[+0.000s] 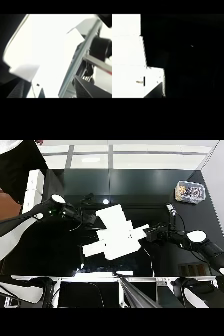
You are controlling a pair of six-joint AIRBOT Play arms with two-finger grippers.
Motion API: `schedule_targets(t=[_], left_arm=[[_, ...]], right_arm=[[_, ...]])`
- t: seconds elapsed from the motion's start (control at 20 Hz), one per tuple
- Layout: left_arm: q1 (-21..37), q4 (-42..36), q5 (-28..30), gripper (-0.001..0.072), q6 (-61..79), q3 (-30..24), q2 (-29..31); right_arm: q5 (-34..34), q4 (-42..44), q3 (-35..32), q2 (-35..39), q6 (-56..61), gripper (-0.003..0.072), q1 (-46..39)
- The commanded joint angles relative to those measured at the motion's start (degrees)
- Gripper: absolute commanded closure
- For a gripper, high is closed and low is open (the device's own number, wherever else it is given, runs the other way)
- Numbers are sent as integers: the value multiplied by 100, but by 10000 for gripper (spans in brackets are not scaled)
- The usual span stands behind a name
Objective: Fold the box and place the chain.
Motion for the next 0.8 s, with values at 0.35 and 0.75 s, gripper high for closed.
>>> schedule_targets(t=[0.35, 0.75], left_arm=[[-363, 238, -549, 125, 1161, 256, -498], [-369, 293, -177, 685, 1491, 256, -514]], right_arm=[[-4, 48, -2, 4, 2, 670, 4], [-44, 42, -2, 4, 2, 670, 4]])
